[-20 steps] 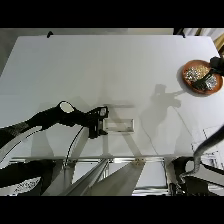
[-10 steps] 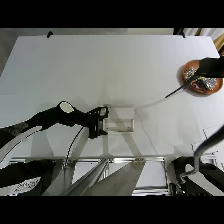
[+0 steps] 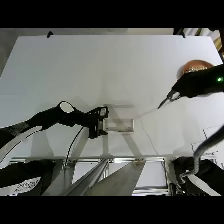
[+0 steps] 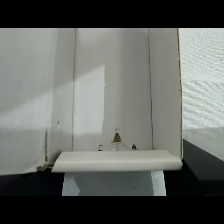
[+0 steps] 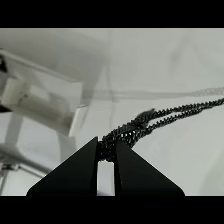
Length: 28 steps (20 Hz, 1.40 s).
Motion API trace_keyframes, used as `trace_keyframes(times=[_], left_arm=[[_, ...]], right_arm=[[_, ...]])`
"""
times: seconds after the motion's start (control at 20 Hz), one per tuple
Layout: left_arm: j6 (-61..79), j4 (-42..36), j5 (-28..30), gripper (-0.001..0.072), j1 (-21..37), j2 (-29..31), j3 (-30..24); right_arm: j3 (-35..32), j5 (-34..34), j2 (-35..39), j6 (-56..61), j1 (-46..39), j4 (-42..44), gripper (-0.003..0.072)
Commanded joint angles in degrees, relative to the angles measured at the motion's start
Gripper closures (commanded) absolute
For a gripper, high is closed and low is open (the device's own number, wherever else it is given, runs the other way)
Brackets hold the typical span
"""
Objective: Fold the box and place the chain.
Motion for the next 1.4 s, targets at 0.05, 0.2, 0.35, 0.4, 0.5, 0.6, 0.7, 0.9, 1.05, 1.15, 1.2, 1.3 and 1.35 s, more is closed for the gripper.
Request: trace_keyframes(times=[0.05,0.2,0.35,0.4,0.5,0.6,0.7,0.9,1.05,1.15,1.2,1.3,1.35], left_arm=[[0.0,0.0,0.0,0.0435,0.0,0.0,0.0],[0.0,0.0,0.0,0.0435,0.0,0.0,0.0],[0.0,0.0,0.0,0.0435,0.0,0.0,0.0],[0.0,0.0,0.0,0.0435,0.0,0.0,0.0],[0.0,0.0,0.0,0.0435,0.0,0.0,0.0],[0.0,0.0,0.0,0.0435,0.0,0.0,0.0],[0.0,0.0,0.0,0.0435,0.0,0.0,0.0],[0.0,0.0,0.0,0.0435,0.0,0.0,0.0],[0.0,0.0,0.0,0.0435,0.0,0.0,0.0],[0.0,0.0,0.0,0.0435,0.0,0.0,0.0],[0.0,0.0,0.0,0.0435,0.0,0.0,0.0],[0.0,0.0,0.0,0.0435,0.0,0.0,0.0],[0.0,0.0,0.0,0.0435,0.0,0.0,0.0]], right_arm=[[-0.1,0.1,1.6,7.6,12.6,-4.1,0.0680],[-0.9,-3.9,1.5,11.5,19.2,-6.4,0.0680],[-3.2,-10.3,1.3,13.3,25.0,-6.4,0.0680],[-4.0,-10.9,0.9,13.3,26.5,-6.6,0.0680],[-5.1,-10.7,0.0,14.0,28.4,-8.0,0.0680],[-6.4,-10.8,-0.7,14.6,29.0,-9.2,0.0680],[-8.3,-11.8,-0.7,15.6,29.0,-9.5,0.0680],[-12.3,-14.3,-0.7,15.9,29.0,-9.4,0.0680],[-15.7,-20.5,-0.7,16.0,29.0,-9.1,0.0680],[-17.8,-23.4,-0.7,16.0,29.0,-8.8,0.0680],[-18.5,-23.6,-0.7,16.0,29.0,-8.8,0.0680],[-19.4,-23.6,-0.7,16.0,29.0,-8.8,0.0680],[-19.8,-23.9,-0.7,16.0,29.0,-8.8,0.0680]])
